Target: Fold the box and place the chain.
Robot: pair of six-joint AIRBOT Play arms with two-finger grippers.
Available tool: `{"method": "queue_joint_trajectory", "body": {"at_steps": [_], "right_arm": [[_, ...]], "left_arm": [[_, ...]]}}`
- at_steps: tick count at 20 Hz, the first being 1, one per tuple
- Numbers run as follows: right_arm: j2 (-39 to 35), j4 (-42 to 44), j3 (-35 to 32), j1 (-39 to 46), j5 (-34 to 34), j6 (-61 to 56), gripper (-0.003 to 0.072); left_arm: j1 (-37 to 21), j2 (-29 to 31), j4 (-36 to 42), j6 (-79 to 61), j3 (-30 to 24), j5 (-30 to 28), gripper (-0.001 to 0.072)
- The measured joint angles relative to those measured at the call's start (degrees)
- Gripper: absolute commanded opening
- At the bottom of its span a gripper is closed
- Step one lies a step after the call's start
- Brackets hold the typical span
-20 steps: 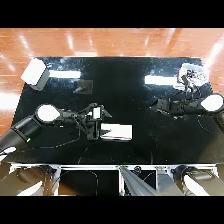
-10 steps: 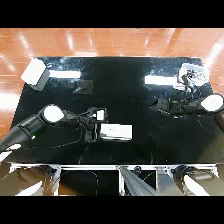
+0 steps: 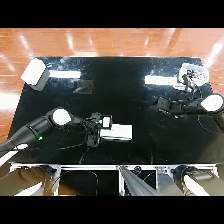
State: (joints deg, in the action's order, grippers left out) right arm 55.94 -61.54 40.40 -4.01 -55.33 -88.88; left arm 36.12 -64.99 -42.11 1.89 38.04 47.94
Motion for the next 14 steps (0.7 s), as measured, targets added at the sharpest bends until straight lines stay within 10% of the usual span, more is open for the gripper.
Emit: {"method": "queue_joint_trajectory", "body": {"at_steps": [14], "right_arm": [[0.00, -0.07, 0.00, 0.00, -0.13, 0.00, 0.0714]], "left_arm": [[-1.66, -0.28, -0.94, 0.02, 0.00, -2.38, 0.0633]]}}
